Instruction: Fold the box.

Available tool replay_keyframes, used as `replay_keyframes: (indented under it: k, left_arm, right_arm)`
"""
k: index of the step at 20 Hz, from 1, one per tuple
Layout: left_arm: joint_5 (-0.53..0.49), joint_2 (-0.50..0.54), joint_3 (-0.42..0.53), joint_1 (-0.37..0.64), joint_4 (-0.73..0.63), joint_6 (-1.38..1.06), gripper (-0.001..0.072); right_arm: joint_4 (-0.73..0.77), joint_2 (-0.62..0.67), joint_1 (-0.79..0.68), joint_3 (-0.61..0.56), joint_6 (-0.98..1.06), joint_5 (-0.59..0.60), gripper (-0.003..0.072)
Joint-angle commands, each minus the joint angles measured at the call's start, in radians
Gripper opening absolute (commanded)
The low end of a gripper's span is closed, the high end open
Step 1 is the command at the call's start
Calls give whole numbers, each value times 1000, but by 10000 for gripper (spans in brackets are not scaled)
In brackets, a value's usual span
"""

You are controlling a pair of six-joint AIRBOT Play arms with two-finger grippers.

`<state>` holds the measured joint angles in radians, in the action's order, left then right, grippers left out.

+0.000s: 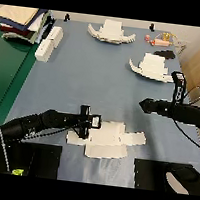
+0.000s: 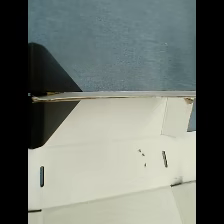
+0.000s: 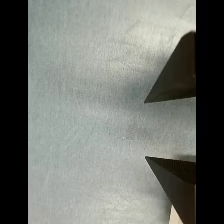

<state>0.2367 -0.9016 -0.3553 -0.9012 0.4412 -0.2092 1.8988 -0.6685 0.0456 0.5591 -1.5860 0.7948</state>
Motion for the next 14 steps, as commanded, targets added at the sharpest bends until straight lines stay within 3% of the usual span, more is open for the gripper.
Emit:
replay_keyframes:
  k: [1, 9, 14]
  left_arm:
    - [-10, 16, -16, -3, 0, -4, 15]
    - [-5, 106, -109, -3, 5, -4, 16]
    - [-33, 106, -63, -23, 45, -4, 12]
  right_arm:
    - [2, 1, 0, -1, 0, 0, 524]
    - [3, 1, 0, -1, 0, 0, 524]
    - [33, 1, 0, -1, 0, 0, 524]
